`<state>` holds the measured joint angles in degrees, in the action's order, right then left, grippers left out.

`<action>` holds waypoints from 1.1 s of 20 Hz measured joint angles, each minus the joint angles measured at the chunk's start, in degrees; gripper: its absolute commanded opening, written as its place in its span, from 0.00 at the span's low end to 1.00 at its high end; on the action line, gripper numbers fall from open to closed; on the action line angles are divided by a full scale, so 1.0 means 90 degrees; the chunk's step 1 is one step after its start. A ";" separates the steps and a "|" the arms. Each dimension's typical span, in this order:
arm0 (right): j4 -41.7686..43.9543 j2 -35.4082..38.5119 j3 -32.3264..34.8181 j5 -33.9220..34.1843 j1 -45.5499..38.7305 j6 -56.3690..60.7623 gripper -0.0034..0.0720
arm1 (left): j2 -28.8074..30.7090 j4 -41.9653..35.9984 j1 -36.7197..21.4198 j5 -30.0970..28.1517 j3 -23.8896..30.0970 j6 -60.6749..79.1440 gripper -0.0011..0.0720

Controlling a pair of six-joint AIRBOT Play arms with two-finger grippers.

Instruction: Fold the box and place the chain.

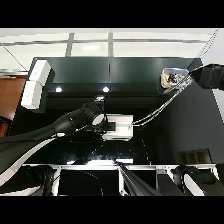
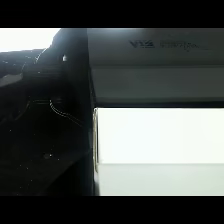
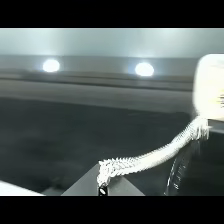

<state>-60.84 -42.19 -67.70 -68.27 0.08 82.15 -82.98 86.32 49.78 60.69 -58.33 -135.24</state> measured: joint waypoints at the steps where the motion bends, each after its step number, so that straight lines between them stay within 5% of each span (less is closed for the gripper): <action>1: 0.0095 0.0100 0.0000 -0.0165 0.0104 -0.0010 0.06 | 0.0000 0.0000 0.0000 0.0000 0.0000 -0.0002 0.06; 9: 0.0806 0.0342 0.1302 -0.0430 0.1319 0.0068 0.06 | 0.0000 0.0000 0.0000 -0.0002 0.0000 -0.0002 0.06; 14: 0.1719 0.0158 0.2166 0.0136 0.2161 0.0066 0.06 | 0.0000 0.0000 0.0000 0.0000 0.0000 -0.0002 0.06; 22: 0.2307 -0.1001 0.2404 0.1421 0.3310 -0.0034 0.09 | -0.0002 0.0000 0.0000 0.0000 0.0000 -0.0002 0.06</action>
<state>-40.07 -51.20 -46.06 -55.48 29.87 81.84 -83.00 86.32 49.78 60.69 -58.33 -135.26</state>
